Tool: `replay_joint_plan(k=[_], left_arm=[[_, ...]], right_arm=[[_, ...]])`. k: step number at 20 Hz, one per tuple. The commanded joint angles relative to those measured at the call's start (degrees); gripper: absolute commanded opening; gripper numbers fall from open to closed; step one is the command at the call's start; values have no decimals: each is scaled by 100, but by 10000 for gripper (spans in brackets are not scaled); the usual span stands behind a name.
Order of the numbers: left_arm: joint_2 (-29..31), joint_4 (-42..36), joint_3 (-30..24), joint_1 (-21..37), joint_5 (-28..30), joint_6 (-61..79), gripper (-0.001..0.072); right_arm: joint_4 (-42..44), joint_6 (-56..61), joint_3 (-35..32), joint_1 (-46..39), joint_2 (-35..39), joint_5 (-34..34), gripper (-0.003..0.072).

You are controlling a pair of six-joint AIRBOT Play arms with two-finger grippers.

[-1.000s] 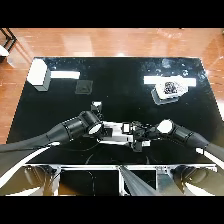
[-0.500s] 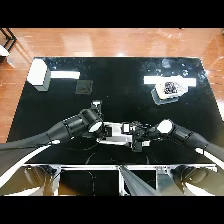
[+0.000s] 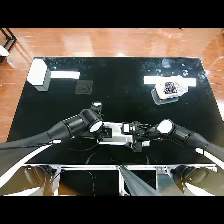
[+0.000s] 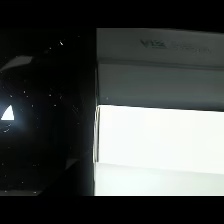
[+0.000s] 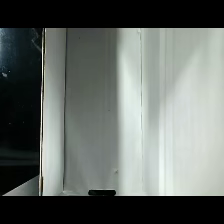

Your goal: Fold the box and place the chain.

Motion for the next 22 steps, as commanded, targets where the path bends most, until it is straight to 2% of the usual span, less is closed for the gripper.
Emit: replay_joint_plan(k=[1, 5, 7, 9, 13, 18, 19, 20, 22], left_arm=[[17, 37, 2, 4, 2, 33, 18], [219, 199, 2, 179, -179, -52, 18], [275, 313, 0, 251, -282, -52, 18], [271, 413, -37, 225, -144, -76, 19], [269, 431, -308, 254, 4, -74, 19], [269, 393, -380, 251, 225, -72, 19], [269, 391, -382, 251, 251, -72, 19], [269, 391, -382, 251, 260, -72, 18], [269, 391, -382, 251, 251, -70, 19]], right_arm=[[4, 4, -2, 2, 0, -17, 697], [-103, 44, -2, -15, 302, 2, 707], [-667, 37, 28, -13, 501, 2, 706], [-1311, 44, 136, -15, 553, 0, 706], [-1318, 44, 297, -13, 551, 0, 699], [-817, 42, 304, -13, 520, -7, 696], [-761, 44, 304, -13, 520, -2, 619], [-702, 48, 304, -13, 520, -4, 481], [-586, 94, 304, -13, 509, -2, 469]])
